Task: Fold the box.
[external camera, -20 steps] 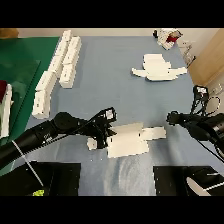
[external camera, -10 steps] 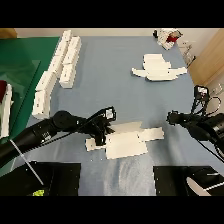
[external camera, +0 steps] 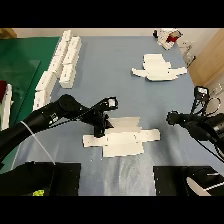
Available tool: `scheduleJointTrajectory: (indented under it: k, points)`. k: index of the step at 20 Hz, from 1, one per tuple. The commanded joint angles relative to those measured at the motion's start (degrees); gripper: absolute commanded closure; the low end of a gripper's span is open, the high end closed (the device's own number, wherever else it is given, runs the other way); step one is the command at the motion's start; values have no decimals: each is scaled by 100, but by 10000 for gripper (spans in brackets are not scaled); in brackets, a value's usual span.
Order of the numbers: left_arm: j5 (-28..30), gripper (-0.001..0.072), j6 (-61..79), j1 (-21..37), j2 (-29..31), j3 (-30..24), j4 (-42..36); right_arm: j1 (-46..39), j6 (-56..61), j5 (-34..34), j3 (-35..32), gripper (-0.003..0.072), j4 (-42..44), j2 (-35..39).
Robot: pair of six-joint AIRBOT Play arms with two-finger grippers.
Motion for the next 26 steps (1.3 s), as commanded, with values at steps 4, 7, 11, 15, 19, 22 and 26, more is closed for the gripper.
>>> scheduleJointTrajectory:
  k: [4,7,11,15,19,22,26]
  points:
    - [-105,698,22,22,-210,61,-28,0,4,0,0,135,24,0]
    - [-105,698,24,22,-221,39,-221,0,7,-2,0,135,28,0]
    - [-136,699,284,22,-221,35,-518,0,4,-42,0,135,52,0]
    - [-166,699,293,22,-225,-11,-503,2,4,-42,0,135,166,0]
    - [-192,698,299,22,-269,-70,-498,2,4,-44,0,135,175,0]
    - [-201,698,295,22,-271,-90,-496,2,4,-44,0,135,173,0]
    - [-291,698,275,22,-343,-92,-496,2,4,-44,0,135,184,0]
